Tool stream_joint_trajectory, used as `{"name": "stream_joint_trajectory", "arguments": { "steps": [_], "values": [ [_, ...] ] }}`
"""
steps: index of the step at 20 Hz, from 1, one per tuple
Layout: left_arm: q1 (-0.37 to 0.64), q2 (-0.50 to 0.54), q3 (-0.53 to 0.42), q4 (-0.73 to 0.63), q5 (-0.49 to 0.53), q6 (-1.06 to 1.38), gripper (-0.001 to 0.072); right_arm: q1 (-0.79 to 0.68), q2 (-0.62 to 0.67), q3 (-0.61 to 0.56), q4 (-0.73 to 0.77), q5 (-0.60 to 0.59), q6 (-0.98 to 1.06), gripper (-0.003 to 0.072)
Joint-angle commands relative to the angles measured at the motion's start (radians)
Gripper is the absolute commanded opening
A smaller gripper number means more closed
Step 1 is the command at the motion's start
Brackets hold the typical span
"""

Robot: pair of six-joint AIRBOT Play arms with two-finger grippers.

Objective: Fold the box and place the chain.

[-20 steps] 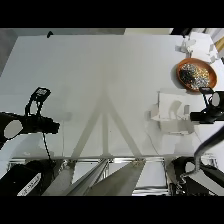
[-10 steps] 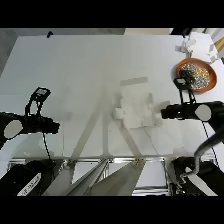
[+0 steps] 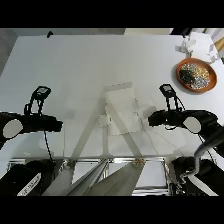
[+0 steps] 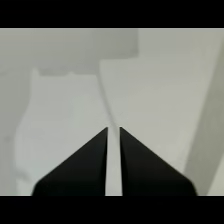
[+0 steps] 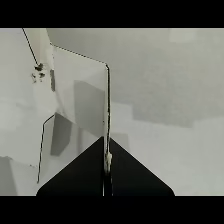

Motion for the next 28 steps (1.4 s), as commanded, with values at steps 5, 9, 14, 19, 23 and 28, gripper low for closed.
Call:
{"name": "stream_joint_trajectory", "arguments": {
  "steps": [5, 9, 14, 19, 23, 28],
  "values": [
    [0.001, -0.258, 0.003, -0.700, 0.275, 0.543, 0.0522, 0.011, 0.002, -0.003, 0.006, -0.003, 0.006, 0.0017],
    [0.001, -0.588, 0.130, -1.209, 0.147, 1.077, 0.0526, 0.011, 0.002, -0.003, 0.006, -0.003, 0.006, 0.0017],
    [0.002, -0.941, 0.441, -1.192, -0.009, 1.091, 0.0538, 0.011, 0.002, -0.003, 0.008, 0.003, 0.006, 0.0017],
    [-0.002, -1.052, 0.552, -1.182, -0.040, 1.094, 0.0644, 0.011, 0.002, -0.003, 0.010, 0.026, 0.002, 0.0017],
    [-0.012, -1.078, 0.553, -1.126, -0.106, 1.096, 0.0626, 0.011, 0.002, -0.003, 0.009, 0.021, 0.002, 0.0017],
    [-0.068, -1.086, 0.553, -1.126, -0.143, 1.192, 0.0384, 0.011, 0.002, -0.003, 0.009, 0.019, 0.001, 0.0017]
  ]
}}
